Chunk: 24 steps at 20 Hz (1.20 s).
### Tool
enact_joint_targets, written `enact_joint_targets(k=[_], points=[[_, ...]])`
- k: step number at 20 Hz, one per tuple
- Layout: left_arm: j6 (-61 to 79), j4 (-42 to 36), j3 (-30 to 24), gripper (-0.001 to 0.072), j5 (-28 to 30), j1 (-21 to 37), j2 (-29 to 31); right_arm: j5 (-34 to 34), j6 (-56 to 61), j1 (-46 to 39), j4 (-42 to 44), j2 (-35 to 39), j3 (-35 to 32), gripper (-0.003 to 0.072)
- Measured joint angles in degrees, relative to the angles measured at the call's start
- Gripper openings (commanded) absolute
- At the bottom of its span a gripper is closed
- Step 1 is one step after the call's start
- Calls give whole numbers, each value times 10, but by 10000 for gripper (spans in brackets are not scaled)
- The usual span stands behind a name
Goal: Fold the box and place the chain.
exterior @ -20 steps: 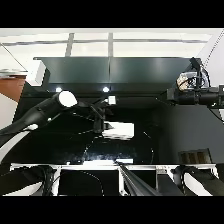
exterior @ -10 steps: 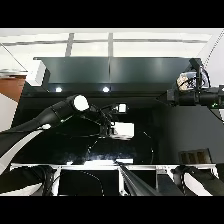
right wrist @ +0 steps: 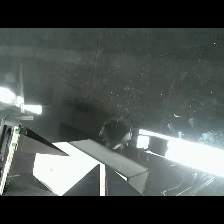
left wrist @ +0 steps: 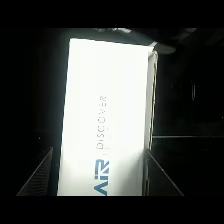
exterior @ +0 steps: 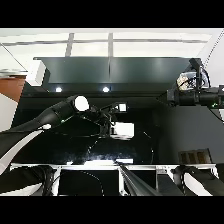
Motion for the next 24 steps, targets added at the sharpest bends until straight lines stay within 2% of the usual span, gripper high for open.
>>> enact_joint_targets(k=[24], points=[[-23, 19, 0, 717, -9, -8, 3, 9, 0, 0, 0, 0, 0, 43]])
